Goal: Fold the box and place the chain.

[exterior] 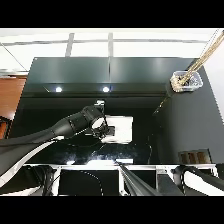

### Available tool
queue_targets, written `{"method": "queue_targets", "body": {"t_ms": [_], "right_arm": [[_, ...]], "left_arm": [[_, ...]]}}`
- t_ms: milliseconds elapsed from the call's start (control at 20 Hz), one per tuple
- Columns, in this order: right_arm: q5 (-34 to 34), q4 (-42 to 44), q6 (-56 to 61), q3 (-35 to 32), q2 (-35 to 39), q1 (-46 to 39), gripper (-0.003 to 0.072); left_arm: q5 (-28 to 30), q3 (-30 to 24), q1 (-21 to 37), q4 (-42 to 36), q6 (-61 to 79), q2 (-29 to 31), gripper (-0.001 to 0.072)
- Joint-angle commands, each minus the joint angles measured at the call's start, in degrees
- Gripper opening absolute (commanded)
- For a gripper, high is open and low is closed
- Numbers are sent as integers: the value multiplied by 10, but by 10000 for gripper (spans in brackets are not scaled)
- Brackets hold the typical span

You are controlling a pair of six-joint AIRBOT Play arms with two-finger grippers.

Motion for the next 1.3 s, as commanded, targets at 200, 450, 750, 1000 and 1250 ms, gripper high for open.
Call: {"method": "queue_targets", "body": {"t_ms": [200, 450, 750, 1000, 1250], "right_arm": [[48, 124, -68, 71, 82, 0, 5], [94, 137, -89, 42, 153, 51, 5], [203, 145, -131, -17, 199, 141, 6], [270, 185, -155, -96, 199, 203, 6], [234, 221, -169, -206, 198, 256, 6]], "left_arm": [[-1, 0, 0, 0, 0, 0, 30], [-2, 0, 0, 0, 0, 0, 30], [0, 0, 0, 0, 0, 0, 31], [0, 0, 0, 0, 0, 0, 30], [0, 0, 0, 0, 0, 0, 31]]}}
